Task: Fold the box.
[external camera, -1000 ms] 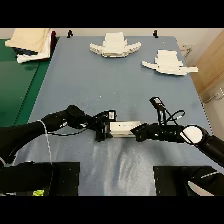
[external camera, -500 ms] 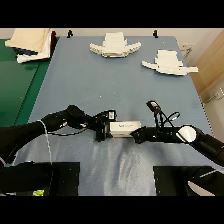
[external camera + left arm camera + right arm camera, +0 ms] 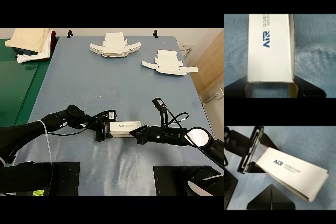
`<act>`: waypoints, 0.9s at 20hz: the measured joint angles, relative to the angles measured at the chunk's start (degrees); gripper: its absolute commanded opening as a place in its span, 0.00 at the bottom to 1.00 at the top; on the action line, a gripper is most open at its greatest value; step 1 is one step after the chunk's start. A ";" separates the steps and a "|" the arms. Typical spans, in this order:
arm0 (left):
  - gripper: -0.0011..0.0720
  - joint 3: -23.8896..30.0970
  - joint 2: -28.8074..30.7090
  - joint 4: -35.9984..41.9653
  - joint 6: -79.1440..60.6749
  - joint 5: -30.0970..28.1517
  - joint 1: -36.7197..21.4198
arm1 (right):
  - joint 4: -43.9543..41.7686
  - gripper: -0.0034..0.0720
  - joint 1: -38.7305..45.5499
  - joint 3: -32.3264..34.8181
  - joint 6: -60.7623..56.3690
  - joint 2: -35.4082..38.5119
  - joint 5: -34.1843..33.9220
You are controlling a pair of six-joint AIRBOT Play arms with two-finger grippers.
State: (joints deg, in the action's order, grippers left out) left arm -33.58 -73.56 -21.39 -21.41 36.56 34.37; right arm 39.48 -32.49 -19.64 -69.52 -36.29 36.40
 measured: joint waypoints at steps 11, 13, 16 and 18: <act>0.51 0.00 0.00 0.00 0.00 0.00 0.00 | 0.52 0.05 -2.91 0.09 13.11 -5.99 -9.55; 0.51 0.00 0.00 0.00 0.00 0.00 0.00 | 0.48 0.05 -4.68 0.63 15.30 -6.08 -11.72; 0.51 0.00 0.02 -0.02 -0.02 0.00 0.00 | -0.04 0.05 -7.23 2.47 16.94 -5.35 -15.43; 0.51 0.00 0.00 -0.02 -0.02 0.02 0.00 | -0.50 0.05 -8.48 3.85 17.42 -4.70 -17.55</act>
State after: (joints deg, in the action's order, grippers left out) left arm -33.58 -73.56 -21.41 -21.43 36.58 34.37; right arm 38.98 -40.97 -15.79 -52.10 -40.99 18.85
